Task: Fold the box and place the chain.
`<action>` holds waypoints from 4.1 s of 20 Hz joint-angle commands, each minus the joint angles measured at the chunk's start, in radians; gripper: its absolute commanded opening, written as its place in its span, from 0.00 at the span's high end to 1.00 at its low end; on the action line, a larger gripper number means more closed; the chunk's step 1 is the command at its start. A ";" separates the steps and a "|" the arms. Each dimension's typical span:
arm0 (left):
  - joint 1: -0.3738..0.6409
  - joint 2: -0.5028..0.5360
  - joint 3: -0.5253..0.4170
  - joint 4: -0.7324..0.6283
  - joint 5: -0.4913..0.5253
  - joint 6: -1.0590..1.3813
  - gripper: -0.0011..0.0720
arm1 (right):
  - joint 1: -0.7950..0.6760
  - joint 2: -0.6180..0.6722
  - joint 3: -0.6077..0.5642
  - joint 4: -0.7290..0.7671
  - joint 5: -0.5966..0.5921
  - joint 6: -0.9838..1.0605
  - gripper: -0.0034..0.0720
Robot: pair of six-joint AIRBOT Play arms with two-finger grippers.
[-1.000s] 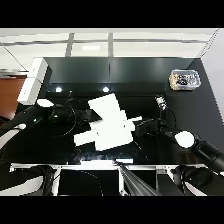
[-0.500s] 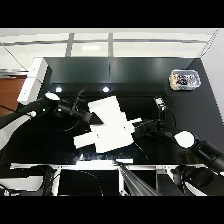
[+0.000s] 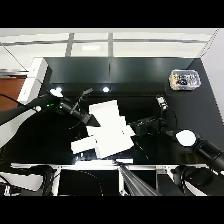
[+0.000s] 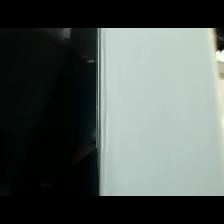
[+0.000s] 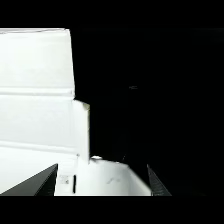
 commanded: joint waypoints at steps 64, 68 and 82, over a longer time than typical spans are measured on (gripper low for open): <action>-0.238 0.240 -0.095 0.214 0.518 0.603 0.95 | 0.248 -0.192 0.067 -0.166 0.063 -0.787 0.11; -0.238 0.240 -0.095 0.214 0.518 0.604 0.95 | 0.247 -0.191 0.099 -0.201 0.063 -0.787 0.11; -0.238 0.240 -0.095 0.213 0.518 0.603 0.95 | 0.023 -0.233 0.211 -0.086 0.249 -0.958 0.11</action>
